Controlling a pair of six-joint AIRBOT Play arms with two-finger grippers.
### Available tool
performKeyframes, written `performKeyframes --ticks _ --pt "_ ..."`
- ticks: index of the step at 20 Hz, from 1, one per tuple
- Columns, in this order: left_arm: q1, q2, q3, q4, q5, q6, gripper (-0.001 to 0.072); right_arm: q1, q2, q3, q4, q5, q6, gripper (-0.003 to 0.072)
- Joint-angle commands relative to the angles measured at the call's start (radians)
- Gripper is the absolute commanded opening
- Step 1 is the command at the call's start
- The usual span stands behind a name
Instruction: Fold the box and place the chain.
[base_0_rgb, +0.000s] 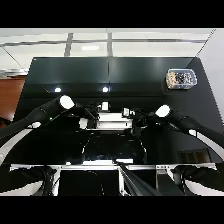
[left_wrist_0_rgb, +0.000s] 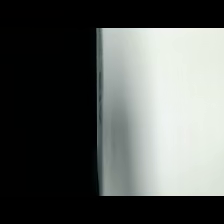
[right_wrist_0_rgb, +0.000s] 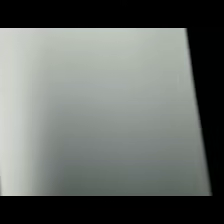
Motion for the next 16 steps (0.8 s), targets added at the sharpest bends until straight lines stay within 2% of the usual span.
performKeyframes --ticks 1,2,5,6,7,8,9,10,12,14,15,16 --pt "0.000 0.000 0.000 0.000 0.001 0.000 0.0031 0.001 0.000 0.000 0.000 0.001 0.000 0.0493" --pt "0.000 0.000 0.000 0.000 0.001 0.000 0.0031 0.001 0.000 0.000 0.000 0.001 0.000 0.0448" --pt "0.000 0.000 0.000 0.000 0.001 0.000 0.0037 0.001 0.000 0.000 0.000 0.001 0.000 0.0448" --pt "0.000 0.001 0.000 0.000 0.000 0.000 0.0159 0.001 0.000 0.000 0.000 0.001 0.000 0.0448" --pt "0.001 0.003 0.001 0.000 -0.005 -0.010 0.0371 0.001 0.000 0.000 0.000 0.001 0.000 0.0448" --pt "0.002 0.013 0.002 0.002 -0.007 -0.047 0.0515 0.001 0.000 0.000 0.000 0.001 0.000 0.0448" --pt "0.005 0.029 0.002 0.020 -0.010 -0.089 0.0607 0.001 0.000 0.000 0.000 0.001 0.000 0.0448" --pt "0.009 0.059 0.002 0.061 -0.026 -0.125 0.0642 0.001 0.000 0.000 0.000 0.001 0.000 0.0447" --pt "0.018 0.134 0.002 0.177 -0.068 -0.220 0.0641 0.001 0.000 0.000 -0.001 0.004 -0.001 0.0448" --pt "0.035 0.224 0.002 0.277 -0.174 -0.325 0.0642 0.001 0.000 0.000 -0.004 0.006 -0.001 0.0439" --pt "0.045 0.273 0.002 0.304 -0.242 -0.393 0.0642 0.001 0.000 0.000 -0.005 0.007 -0.002 0.0393" --pt "0.055 0.315 0.002 0.321 -0.301 -0.474 0.0641 0.001 0.000 0.000 -0.007 0.010 -0.003 0.0278"
